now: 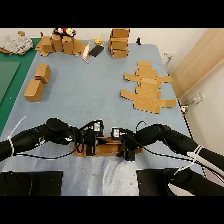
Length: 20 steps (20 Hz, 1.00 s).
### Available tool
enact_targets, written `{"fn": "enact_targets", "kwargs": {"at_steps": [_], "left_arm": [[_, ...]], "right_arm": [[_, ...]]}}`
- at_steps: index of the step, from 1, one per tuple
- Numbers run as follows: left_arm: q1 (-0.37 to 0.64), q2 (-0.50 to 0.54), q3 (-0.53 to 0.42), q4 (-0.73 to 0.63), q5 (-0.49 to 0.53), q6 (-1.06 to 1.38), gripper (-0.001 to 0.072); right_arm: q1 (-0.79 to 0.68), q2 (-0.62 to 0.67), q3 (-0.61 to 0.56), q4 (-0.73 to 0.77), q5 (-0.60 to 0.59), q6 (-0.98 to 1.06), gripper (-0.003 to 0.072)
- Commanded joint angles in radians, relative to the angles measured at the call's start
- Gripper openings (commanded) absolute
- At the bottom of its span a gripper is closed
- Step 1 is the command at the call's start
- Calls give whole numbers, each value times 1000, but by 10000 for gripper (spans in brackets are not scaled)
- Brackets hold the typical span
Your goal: Fold the box.
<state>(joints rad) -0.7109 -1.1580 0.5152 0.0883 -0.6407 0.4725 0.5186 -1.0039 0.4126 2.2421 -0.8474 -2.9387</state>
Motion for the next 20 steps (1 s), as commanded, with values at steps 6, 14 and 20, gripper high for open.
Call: {"fn": "enact_targets", "kwargs": {"at_steps": [6,14,20], "left_arm": [[0,0,1,0,5,2,11],[0,0,1,0,5,2,11],[0,0,1,0,10,2,11]], "right_arm": [[0,0,-1,-73,0,30,572],[0,0,-3,-92,0,32,571],[0,-1,-5,-100,0,32,497]]}}
